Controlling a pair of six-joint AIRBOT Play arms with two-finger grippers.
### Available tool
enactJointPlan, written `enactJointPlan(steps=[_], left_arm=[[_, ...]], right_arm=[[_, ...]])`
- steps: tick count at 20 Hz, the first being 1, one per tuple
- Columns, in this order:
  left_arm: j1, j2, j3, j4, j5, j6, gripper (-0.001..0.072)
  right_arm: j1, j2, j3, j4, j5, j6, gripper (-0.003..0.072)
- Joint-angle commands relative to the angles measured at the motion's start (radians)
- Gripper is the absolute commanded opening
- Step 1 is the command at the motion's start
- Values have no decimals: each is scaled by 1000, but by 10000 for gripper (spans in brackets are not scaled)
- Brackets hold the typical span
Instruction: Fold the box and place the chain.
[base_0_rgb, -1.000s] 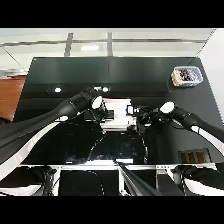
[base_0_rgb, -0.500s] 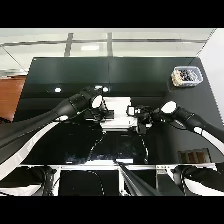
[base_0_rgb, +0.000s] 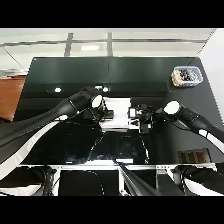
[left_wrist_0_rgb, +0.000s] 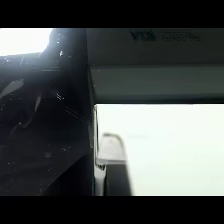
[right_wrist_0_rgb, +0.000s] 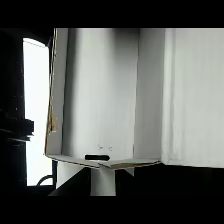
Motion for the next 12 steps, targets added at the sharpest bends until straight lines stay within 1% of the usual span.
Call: enactJointPlan(steps=[1,5,7,11,12], left_arm=[[1,0,1,-4,2,3,28],[1,0,1,-5,2,2,27],[1,0,1,-5,2,2,27],[1,0,1,-5,1,3,27],[1,0,1,-5,2,3,27]], right_arm=[[11,0,0,117,4,6,170],[63,-64,0,268,-15,18,170],[65,-82,0,271,-42,67,170],[55,-81,0,256,-40,71,171],[55,-81,0,261,-41,72,290]])
